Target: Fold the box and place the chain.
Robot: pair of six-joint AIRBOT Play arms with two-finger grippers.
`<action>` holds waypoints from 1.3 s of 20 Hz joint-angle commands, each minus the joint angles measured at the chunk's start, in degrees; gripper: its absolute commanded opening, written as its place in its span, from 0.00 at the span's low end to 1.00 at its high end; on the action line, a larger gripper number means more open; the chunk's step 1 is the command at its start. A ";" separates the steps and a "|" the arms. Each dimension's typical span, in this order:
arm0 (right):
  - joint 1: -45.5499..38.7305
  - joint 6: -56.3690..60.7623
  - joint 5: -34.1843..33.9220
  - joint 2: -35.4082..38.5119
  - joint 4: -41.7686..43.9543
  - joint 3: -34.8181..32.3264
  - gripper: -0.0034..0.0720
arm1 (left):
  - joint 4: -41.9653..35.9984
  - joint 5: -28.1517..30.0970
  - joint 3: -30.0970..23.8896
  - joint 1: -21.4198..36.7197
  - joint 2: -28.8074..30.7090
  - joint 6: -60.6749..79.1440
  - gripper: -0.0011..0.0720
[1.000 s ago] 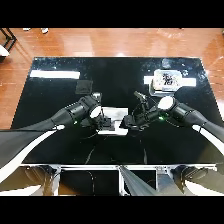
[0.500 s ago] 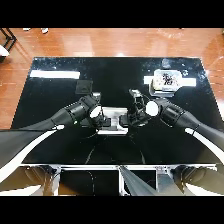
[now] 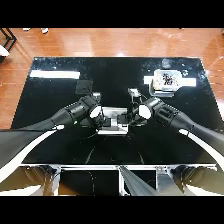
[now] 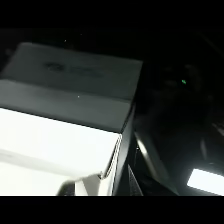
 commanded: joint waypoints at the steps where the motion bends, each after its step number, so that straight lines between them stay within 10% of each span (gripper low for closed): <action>1: 1.36 4.02 5.07 -2.40 -4.00 2.71 0.51 | 0.02 0.87 0.00 -0.02 -0.04 0.00 0.04; 22: 2.49 6.78 7.08 -7.43 -5.86 5.22 0.35 | -0.02 0.83 0.00 -0.02 -0.04 0.00 0.04; 26: 2.51 6.82 6.51 -7.48 -4.63 5.22 0.07 | -0.04 0.83 0.00 -0.02 -0.04 0.00 0.04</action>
